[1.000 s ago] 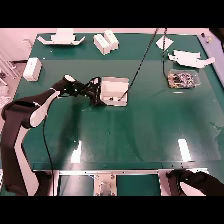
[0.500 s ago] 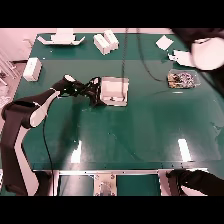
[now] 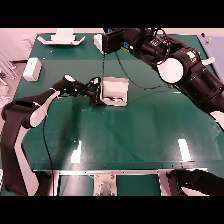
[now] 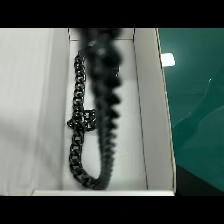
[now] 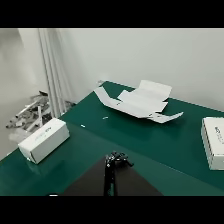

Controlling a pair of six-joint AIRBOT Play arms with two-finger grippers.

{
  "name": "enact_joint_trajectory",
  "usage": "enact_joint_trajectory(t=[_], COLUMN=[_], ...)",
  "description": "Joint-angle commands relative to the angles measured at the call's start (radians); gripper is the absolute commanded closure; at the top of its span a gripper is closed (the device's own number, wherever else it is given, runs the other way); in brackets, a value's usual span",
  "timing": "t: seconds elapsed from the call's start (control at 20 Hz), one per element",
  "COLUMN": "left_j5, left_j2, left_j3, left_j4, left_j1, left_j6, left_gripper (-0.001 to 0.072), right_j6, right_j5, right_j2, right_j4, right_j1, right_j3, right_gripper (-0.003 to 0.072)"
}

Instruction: Fold the box and place the chain.

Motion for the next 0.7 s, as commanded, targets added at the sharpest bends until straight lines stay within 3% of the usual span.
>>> enact_joint_trajectory(t=[0.0,0.15,0.65], left_j5=[0.0,0.0,0.0], left_j2=[0.001,0.001,0.001], left_j3=[0.001,0.001,0.001], left_j4=[0.0,0.0,0.0], left_j1=[0.001,0.001,0.001], left_j6=[0.0,0.0,0.0], left_gripper=[0.0313,0.0313,0.0313], right_j6=[0.005,0.006,0.096], right_j5=[0.033,0.14,0.146], right_j2=[0.019,0.025,0.015], right_j4=[-0.019,-0.019,-0.019], right_j1=[0.005,0.005,0.003], right_j3=[-0.004,-0.01,-0.195], right_gripper=[0.0673,0.0673,0.0673])
